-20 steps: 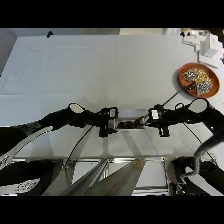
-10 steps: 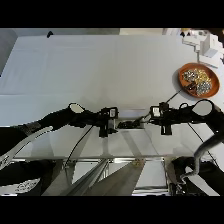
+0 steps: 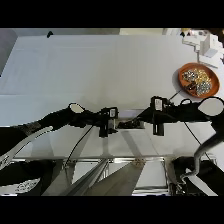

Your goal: Fold the box and place the chain.

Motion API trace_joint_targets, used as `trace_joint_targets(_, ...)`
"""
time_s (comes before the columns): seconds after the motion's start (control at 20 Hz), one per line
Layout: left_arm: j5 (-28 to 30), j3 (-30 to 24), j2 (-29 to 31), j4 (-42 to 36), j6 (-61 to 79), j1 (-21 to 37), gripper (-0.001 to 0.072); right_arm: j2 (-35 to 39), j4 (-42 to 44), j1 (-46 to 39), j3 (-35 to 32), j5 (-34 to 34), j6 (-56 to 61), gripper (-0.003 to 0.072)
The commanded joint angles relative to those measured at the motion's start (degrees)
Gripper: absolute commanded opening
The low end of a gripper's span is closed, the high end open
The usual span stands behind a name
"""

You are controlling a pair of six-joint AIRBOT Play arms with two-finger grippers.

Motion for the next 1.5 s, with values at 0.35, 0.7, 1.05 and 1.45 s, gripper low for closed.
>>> trace_joint_targets(0.35,0.0,0.0,0.0,0.0,0.0,0.0,0.0139,-9.1,-1.0,6.4,0.6,-6.3,10.8,0.0118)
trace_joint_targets(0.7,0.0,0.0,0.0,0.0,0.0,0.0,0.0139,-5.9,-1.7,2.6,1.5,-4.5,11.8,0.0021)
trace_joint_targets(1.05,0.0,0.0,0.0,0.0,0.0,0.0,0.0139,-2.7,-17.9,-13.5,3.2,-8.3,44.1,0.0022)
trace_joint_targets(1.45,0.0,0.0,0.0,0.0,0.0,0.0,0.0139,-6.8,-35.0,-15.3,3.3,-13.9,69.6,0.0237)
